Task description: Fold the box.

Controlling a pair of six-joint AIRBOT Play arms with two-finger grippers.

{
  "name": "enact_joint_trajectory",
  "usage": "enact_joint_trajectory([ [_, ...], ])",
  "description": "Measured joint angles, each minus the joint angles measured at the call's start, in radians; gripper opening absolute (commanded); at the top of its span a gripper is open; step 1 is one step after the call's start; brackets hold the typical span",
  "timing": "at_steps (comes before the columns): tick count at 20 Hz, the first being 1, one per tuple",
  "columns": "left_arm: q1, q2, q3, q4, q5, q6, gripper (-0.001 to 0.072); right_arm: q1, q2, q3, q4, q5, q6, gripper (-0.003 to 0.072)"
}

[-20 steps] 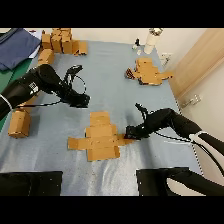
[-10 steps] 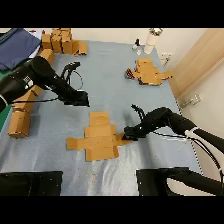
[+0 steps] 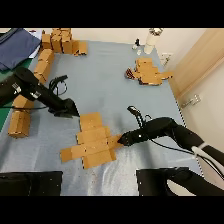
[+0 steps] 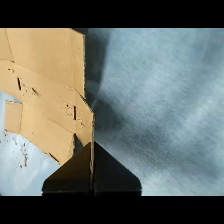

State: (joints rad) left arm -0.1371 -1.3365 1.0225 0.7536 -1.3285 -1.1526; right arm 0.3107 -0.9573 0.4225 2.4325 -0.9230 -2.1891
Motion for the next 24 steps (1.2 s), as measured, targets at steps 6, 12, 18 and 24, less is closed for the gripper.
enact_joint_trajectory([
  [6, 0.009, -0.024, -0.139, -0.109, 0.053, 0.133, 0.0487, 0.019, 0.100, -0.041, -0.024, 0.072, -0.001, 0.0001],
  [12, -0.049, -0.123, -0.161, -0.234, 0.129, 0.264, 0.0487, 0.021, 0.113, -0.048, -0.034, 0.077, 0.008, 0.0001],
  [18, -0.084, -0.194, -0.129, -0.350, 0.162, 0.387, 0.0446, 0.021, 0.114, -0.049, -0.047, 0.077, 0.019, 0.0002],
  [24, -0.092, -0.219, -0.115, -0.378, 0.106, 0.459, 0.0342, 0.021, 0.114, -0.049, -0.075, 0.077, 0.039, 0.0002],
])
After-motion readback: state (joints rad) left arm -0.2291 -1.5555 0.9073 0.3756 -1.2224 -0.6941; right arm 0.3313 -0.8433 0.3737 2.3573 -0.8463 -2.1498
